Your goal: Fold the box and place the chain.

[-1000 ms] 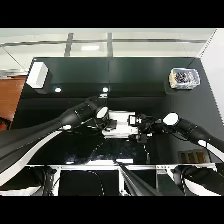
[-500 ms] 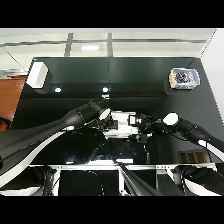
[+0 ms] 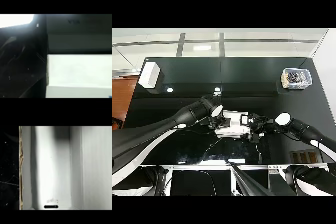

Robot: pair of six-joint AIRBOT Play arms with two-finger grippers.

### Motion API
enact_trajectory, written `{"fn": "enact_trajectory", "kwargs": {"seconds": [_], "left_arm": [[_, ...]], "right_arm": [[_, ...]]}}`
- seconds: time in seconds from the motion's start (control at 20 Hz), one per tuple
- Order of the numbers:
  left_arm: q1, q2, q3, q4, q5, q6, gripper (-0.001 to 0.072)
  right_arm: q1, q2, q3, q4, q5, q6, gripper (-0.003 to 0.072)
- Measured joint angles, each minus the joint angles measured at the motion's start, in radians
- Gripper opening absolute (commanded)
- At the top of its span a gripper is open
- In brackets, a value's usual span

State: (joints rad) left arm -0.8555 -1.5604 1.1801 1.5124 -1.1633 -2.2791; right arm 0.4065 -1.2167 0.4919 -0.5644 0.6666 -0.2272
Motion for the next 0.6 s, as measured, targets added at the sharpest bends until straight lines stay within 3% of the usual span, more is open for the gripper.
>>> {"fn": "enact_trajectory", "kwargs": {"seconds": [0.15, 0.25, 0.6], "left_arm": [[0.001, 0.0, 0.001, -0.003, 0.0, 0.001, 0.0023], [0.001, 0.0, 0.002, -0.003, 0.0, 0.002, 0.0024], [0.001, 0.0, 0.002, -0.006, 0.004, 0.01, 0.0024]], "right_arm": [[0.0, 0.0, 0.0, 0.0, 0.001, 0.0, 0.019], [0.0, 0.0, 0.0, 0.0, 0.001, 0.0, 0.072], [0.0, 0.106, 0.011, -0.117, 0.023, 0.106, 0.072]]}}
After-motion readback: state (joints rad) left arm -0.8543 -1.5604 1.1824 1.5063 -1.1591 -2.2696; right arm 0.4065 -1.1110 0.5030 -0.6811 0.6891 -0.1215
